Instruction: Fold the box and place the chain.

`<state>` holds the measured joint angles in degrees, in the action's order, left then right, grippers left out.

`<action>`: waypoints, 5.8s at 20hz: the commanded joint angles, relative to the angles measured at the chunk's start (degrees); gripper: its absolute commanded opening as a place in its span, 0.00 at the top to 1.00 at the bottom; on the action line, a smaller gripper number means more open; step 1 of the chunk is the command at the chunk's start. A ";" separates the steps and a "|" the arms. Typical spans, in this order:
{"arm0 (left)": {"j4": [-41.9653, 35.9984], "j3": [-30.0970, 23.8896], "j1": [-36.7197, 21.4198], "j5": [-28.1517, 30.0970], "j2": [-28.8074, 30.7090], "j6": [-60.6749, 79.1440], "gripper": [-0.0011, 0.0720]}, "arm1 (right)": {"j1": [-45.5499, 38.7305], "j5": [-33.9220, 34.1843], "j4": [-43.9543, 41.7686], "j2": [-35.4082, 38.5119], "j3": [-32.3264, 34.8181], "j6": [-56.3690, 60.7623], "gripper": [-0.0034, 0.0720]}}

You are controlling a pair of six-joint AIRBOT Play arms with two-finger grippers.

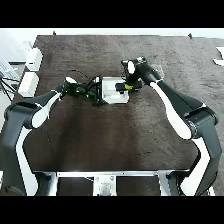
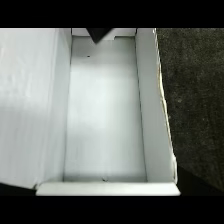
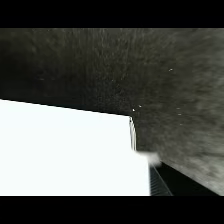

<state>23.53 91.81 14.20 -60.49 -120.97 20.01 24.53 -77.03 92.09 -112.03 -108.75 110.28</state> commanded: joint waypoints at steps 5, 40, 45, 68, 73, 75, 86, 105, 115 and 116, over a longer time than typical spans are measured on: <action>0.00 -0.02 0.04 0.02 0.00 -0.04 0.27 | -1.79 1.46 2.97 10.54 -0.15 -8.59 0.24; 0.00 -0.02 0.04 0.00 0.02 -0.04 0.27 | -18.14 23.39 -12.04 -2.10 -0.85 -29.94 0.96; 0.00 0.00 0.04 0.00 0.00 -0.04 0.27 | -18.21 24.06 -11.52 7.48 -0.87 -29.94 0.96; 0.00 0.00 0.04 0.00 0.02 -0.04 0.27 | -6.73 11.45 -10.88 37.68 -0.66 -31.54 0.96; 0.00 -0.02 0.04 0.00 0.02 -0.04 0.27 | -2.19 8.35 -10.88 37.62 0.50 -31.54 0.95; 0.00 -0.02 0.04 0.02 0.00 -0.04 0.27 | -0.66 8.46 -10.91 37.59 1.68 -31.52 0.96; 0.00 -0.02 0.04 0.02 0.00 -0.04 0.27 | 4.28 21.59 -11.37 37.00 16.26 -31.47 0.96; 0.00 0.00 0.04 0.00 0.02 -0.04 0.27 | 4.22 44.87 -15.02 23.58 31.65 -31.26 0.96; 0.00 -0.02 0.04 0.02 0.00 -0.04 0.27 | 3.23 45.97 -14.34 28.46 23.76 -31.28 0.96; 0.00 0.00 0.04 0.02 0.02 -0.04 0.27 | 3.23 45.92 -14.36 28.50 22.40 -31.28 0.96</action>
<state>23.51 91.81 14.20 -60.49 -120.97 19.94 27.88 -31.42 77.67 -83.83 -83.44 79.02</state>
